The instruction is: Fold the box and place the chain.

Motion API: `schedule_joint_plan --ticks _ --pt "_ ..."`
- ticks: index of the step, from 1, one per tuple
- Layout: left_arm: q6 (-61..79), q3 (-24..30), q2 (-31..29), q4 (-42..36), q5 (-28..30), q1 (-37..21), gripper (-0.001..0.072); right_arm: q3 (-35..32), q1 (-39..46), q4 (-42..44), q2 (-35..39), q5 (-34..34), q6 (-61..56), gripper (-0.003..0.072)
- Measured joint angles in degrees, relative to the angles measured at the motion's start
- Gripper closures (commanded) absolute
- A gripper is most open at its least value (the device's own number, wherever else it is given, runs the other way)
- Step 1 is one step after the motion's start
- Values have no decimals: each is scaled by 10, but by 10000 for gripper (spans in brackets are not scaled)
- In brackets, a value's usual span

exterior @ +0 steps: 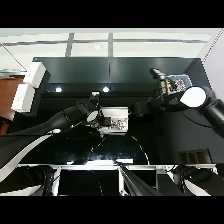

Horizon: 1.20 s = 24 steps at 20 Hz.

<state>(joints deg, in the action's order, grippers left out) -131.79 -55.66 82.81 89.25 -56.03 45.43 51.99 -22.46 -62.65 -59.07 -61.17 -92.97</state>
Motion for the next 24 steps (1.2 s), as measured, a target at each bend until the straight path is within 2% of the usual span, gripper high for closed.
schedule_joint_plan --ticks 1,4,8,10,12,13,16,23,24 --pt "0 0 0 0 0 0 681 -3 23 -40 0 -1 -14 -19" --pt "0 0 0 0 0 0 681 -21 82 -146 -12 42 -55 -20" --pt "0 0 0 0 0 0 681 -31 124 -209 -80 138 -135 -10" --pt "0 0 0 0 0 0 681 -28 133 -234 -121 187 -202 138" --pt "0 0 0 0 0 0 680 -21 137 -251 -158 222 -259 167" --pt "0 0 0 0 0 0 681 -17 139 -258 -174 236 -281 284" --pt "0 0 0 0 0 0 681 2 142 -289 -210 264 -338 325" --pt "0 0 0 0 0 0 681 24 145 -334 -249 272 -394 325" --pt "0 0 0 0 0 0 681 24 146 -335 -250 274 -396 397"
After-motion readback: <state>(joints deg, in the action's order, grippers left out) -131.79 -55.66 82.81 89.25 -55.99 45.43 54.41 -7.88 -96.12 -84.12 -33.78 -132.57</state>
